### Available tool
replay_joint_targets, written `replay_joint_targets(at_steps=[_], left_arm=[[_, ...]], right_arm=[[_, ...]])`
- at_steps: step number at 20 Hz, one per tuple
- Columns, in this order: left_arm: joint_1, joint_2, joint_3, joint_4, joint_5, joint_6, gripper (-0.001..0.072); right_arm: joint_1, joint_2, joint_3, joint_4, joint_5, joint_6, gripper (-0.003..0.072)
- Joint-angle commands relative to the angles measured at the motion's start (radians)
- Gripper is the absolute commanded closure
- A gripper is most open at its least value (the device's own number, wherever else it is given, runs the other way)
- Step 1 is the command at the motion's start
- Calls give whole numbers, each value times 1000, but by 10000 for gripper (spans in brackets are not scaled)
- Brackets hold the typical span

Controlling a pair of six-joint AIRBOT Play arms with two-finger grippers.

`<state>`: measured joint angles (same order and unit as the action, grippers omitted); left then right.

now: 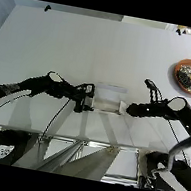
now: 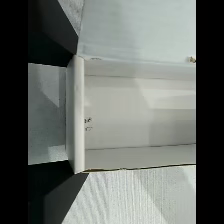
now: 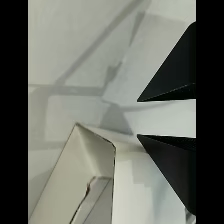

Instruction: Fold the box and place the chain.

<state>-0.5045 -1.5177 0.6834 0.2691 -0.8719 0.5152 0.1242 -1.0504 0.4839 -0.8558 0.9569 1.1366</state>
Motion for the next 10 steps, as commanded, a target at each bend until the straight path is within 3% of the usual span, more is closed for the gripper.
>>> replay_joint_targets(at_steps=[1, 7, 10], left_arm=[[0, 0, 0, 0, 0, 0, 502], [0, 0, 0, 0, 0, 0, 502], [0, 0, 0, 0, 0, 0, 502]], right_arm=[[2, 43, 0, 35, 2, -16, 443], [2, 66, 0, 93, 25, -20, 443], [2, 66, 0, 95, 24, -16, 406]])
